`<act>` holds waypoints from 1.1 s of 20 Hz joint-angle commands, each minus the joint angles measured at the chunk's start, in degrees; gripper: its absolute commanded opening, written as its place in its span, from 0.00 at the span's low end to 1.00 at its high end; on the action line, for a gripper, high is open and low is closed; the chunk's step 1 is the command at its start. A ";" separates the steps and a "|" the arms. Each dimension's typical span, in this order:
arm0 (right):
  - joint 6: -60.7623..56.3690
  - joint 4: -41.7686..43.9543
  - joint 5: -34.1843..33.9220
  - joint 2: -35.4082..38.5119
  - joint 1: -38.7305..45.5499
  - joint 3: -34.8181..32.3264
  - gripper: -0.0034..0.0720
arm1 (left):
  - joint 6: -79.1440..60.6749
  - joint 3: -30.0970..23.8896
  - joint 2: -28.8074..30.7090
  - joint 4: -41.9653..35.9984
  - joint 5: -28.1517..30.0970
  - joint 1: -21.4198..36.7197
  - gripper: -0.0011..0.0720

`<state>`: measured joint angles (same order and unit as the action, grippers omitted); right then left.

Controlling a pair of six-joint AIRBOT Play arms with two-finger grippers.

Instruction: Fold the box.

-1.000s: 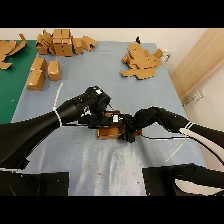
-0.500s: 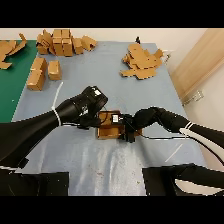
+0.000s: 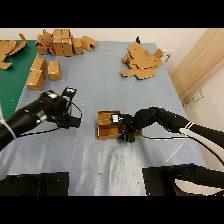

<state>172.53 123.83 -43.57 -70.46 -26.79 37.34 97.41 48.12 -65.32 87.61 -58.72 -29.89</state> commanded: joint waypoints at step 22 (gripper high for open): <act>0.00 -0.83 1.11 0.04 -0.02 0.07 0.78 | -128.26 -16.63 -4.66 -63.84 12.02 7.72 0.97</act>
